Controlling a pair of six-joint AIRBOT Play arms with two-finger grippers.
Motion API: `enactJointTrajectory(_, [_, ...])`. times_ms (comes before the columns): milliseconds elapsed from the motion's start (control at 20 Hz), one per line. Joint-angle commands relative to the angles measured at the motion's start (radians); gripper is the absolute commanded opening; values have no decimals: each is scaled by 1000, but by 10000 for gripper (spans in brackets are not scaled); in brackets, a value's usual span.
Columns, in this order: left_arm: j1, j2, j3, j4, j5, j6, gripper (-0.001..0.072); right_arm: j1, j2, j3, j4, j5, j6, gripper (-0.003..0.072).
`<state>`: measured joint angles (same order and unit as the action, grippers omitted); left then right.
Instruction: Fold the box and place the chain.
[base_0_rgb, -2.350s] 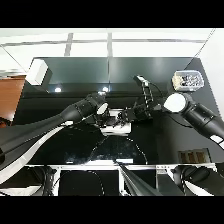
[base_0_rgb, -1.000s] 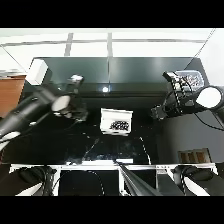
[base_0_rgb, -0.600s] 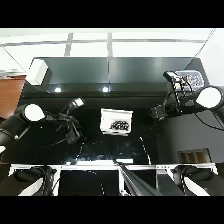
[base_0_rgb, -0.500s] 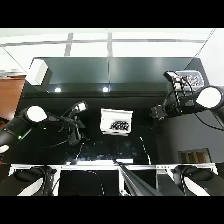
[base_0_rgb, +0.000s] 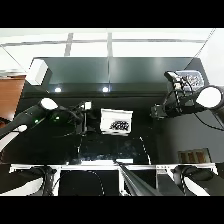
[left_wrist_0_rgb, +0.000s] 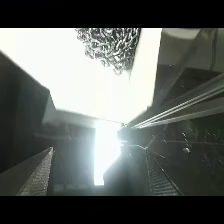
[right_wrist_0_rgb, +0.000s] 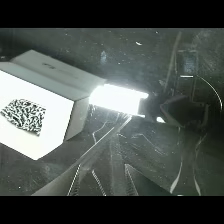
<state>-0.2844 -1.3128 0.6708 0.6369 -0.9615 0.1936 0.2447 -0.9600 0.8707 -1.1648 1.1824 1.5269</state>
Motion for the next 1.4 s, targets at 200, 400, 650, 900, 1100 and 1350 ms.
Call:
enactJointTrajectory(200, [-40, -94, 70, -39, -10, 43, 713, 0, 1, 0, 8, -2, 3, 344])
enactJointTrajectory(400, [-63, -95, 70, -42, -10, 43, 712, 0, 0, 0, 8, -18, 3, 344])
enactJointTrajectory(650, [-79, -97, 70, -48, 12, 43, 712, 0, 0, 0, 8, -30, 3, 344])
enactJointTrajectory(900, [-122, -97, 69, -46, 56, 43, 710, 0, 0, 0, 8, -53, 3, 344])
enactJointTrajectory(1100, [-130, -97, 70, -47, 64, 42, 433, 1, -3, 0, 11, -92, 8, 347])
enactJointTrajectory(1350, [-145, -96, 70, -48, 72, 42, 400, 0, -132, 3, 150, -272, -26, 667])
